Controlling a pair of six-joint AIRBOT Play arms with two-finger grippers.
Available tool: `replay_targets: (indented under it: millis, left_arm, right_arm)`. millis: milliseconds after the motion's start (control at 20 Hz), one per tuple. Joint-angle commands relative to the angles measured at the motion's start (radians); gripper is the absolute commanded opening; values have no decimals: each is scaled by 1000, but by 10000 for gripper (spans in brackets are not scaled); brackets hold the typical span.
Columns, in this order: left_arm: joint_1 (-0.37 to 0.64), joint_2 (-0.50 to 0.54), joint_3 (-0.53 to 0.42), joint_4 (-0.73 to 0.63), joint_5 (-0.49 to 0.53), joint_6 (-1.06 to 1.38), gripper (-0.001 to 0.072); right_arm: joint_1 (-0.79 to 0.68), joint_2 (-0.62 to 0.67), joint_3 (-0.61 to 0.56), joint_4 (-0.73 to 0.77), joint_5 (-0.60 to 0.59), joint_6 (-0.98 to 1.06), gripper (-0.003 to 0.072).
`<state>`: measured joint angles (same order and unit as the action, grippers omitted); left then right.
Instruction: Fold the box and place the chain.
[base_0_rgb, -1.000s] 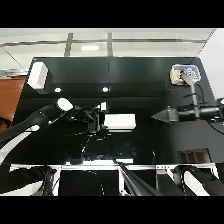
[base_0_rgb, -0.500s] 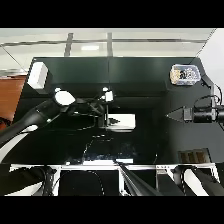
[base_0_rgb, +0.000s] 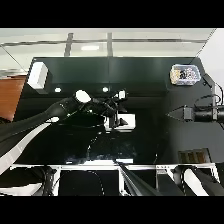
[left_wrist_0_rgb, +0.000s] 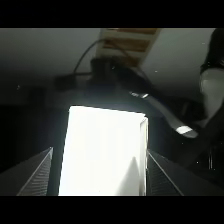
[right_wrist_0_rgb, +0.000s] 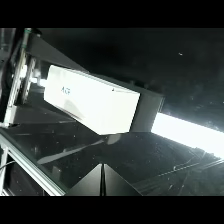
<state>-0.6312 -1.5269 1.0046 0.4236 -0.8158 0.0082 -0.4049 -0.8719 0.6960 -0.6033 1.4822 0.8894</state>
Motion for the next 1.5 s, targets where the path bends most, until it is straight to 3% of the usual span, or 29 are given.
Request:
replay_targets:
  millis: [0, 550, 1450]
  left_arm:
    - [-2, -17, 6, -1, -5, -19, 711]
    - [-3, -18, 6, 45, -64, -19, 711]
    - [-16, -29, 10, 167, -37, -13, 710]
  right_arm:
    - [0, 1, 0, 0, -6, -8, 11]
    - [0, 1, 0, 0, -10, -8, 11]
    - [0, 1, 0, 0, -13, -8, 11]
